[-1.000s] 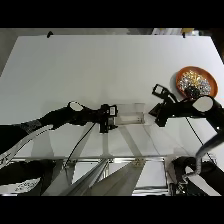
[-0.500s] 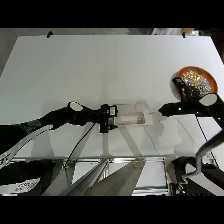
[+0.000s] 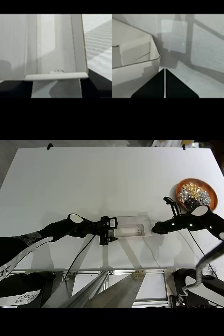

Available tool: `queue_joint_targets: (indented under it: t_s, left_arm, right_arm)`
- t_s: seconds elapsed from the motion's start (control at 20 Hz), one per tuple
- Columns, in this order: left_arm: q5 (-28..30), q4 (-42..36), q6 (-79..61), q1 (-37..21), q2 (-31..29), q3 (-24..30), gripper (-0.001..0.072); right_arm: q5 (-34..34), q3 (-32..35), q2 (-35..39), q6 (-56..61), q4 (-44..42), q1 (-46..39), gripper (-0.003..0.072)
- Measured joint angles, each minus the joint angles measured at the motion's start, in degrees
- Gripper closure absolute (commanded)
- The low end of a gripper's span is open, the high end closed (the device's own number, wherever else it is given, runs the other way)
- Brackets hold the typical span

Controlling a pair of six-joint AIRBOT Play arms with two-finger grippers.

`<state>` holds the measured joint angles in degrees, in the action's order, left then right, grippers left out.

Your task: Fold the box and place the chain.

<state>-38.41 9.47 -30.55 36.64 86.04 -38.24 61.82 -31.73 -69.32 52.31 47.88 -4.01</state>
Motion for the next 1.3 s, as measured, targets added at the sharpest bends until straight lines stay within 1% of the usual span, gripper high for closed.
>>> queue_joint_targets:
  t_s: [0.05, 0.2, 0.25, 0.3, 0.35, 0.55, 0.65, 0.7, 0.9, 1.1, 1.3]
  left_arm:
    - [0.0, 0.0, 0.0, 0.0, 0.0, 0.0, 0.054]
    - [0.0, 0.0, 0.0, 0.0, 0.0, 0.0, 0.054]
    - [0.0, 0.0, 0.0, 0.0, 0.0, 0.0, 0.054]
    - [0.0, 0.0, 0.0, 0.0, 0.0, 0.0, 0.054]
    - [0.0, 0.0, 0.0, 0.0, 0.0, 0.0, 0.054]
    - [0.0, 0.0, -0.1, 0.0, 0.0, 0.0, 0.054]
    - [0.0, 0.0, 0.0, 0.0, 0.0, 0.0, 0.054]
    - [0.0, 0.0, 0.0, 0.0, 0.0, 0.0, 0.054]
    - [0.0, 0.0, 0.0, 0.0, 0.0, 0.0, 0.054]
    - [0.0, 0.0, 0.0, 0.0, 0.0, 0.0, 0.054]
    - [0.0, 0.0, 0.1, 0.0, 0.0, 0.0, 0.054]
  right_arm:
    - [0.7, 0.0, 0.6, 0.0, -0.5, 0.1, 0.0507]
    - [1.8, 0.1, 3.8, -0.2, -1.7, 0.2, 0.0506]
    - [2.1, 0.2, 4.9, -0.3, -2.1, 0.5, 0.0477]
    - [2.4, 0.3, 5.7, -0.5, -2.3, 1.1, 0.043]
    - [2.5, 0.5, 6.3, -0.8, -2.6, 2.0, 0.0418]
    - [1.8, 1.5, 7.5, -1.1, -2.8, 5.3, 0.0413]
    - [1.3, 1.7, 7.8, -1.1, -2.9, 6.0, 0.0409]
    - [1.2, 1.8, 7.8, -1.1, -2.9, 6.2, 0.0384]
    - [-0.1, 1.9, 8.0, -1.1, -2.8, 6.6, 0.0381]
    - [-2.3, 1.9, 8.0, 0.5, -2.6, 7.1, 0.0381]
    - [-6.1, 1.2, 7.9, 5.0, -0.9, 10.9, 0.0381]
